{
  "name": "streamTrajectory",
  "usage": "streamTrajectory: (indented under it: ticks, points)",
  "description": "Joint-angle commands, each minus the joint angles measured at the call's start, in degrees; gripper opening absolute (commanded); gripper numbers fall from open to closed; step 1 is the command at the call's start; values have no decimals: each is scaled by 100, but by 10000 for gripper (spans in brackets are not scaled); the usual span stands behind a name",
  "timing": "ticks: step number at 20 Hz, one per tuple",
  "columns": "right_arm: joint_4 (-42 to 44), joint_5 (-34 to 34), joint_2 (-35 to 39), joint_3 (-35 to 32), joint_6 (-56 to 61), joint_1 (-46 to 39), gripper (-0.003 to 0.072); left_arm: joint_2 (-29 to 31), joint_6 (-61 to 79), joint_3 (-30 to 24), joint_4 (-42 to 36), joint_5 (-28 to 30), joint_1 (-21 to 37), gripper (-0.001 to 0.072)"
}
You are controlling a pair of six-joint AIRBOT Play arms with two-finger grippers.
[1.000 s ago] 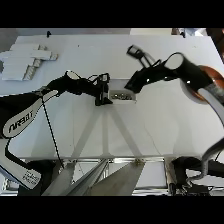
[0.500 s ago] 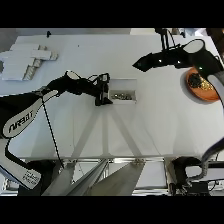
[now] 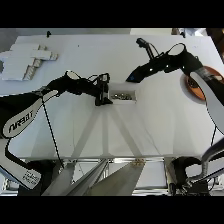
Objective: Fold the box and place the chain.
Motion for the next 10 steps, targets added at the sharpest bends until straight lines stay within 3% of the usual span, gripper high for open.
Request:
streamTrajectory:
  ticks: [1,8,10]
  points:
    - [-125,382,68,13,-758,254,336,2,0,2,2,0,-2,341]
    - [-1547,205,256,11,-831,835,332,2,0,2,0,0,-2,341]
    - [-1676,201,258,11,-691,944,288,2,0,2,2,0,-2,341]
